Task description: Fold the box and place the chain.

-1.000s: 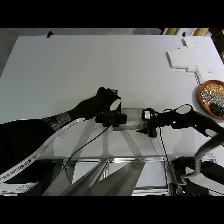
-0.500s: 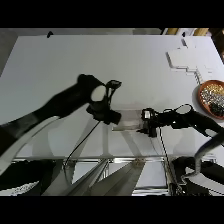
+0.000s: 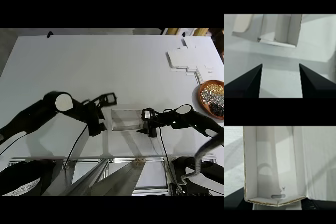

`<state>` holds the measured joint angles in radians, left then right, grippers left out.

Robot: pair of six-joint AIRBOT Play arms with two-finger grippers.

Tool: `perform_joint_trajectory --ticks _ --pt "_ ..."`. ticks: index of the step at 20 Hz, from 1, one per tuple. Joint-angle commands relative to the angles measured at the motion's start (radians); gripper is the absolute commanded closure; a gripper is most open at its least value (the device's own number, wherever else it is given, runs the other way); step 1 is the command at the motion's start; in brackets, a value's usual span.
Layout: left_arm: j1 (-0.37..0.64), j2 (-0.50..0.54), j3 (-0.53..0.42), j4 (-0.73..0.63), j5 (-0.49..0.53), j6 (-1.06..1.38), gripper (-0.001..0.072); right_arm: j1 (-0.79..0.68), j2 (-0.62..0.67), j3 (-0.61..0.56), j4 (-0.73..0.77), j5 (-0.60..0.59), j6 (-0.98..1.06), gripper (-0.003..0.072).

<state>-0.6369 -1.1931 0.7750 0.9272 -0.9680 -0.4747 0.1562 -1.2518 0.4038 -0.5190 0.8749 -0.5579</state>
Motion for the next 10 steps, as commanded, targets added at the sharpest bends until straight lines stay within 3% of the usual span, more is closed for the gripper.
perform_joint_trajectory --ticks 1,2,3,10 --pt "0.061 -0.048 -0.114 -0.199 0.16 0.549 0.0172 0.0 0.001 0.0 0.0 0.0 0.0 0.0307" --pt "0.066 -0.072 -0.114 -0.23 0.177 0.578 0.0054 0.0 0.001 0.0 0.0 0.0 0.0 0.0307" --pt "0.066 -0.092 -0.114 -0.26 0.197 0.593 0.0015 0.0 0.001 0.0 0.0 0.0 0.0 0.0307" --pt "0.049 -0.2 -0.114 -0.414 0.194 0.727 0.0012 0.0 0.001 0.0 0.0 0.0 0.0 0.0307"
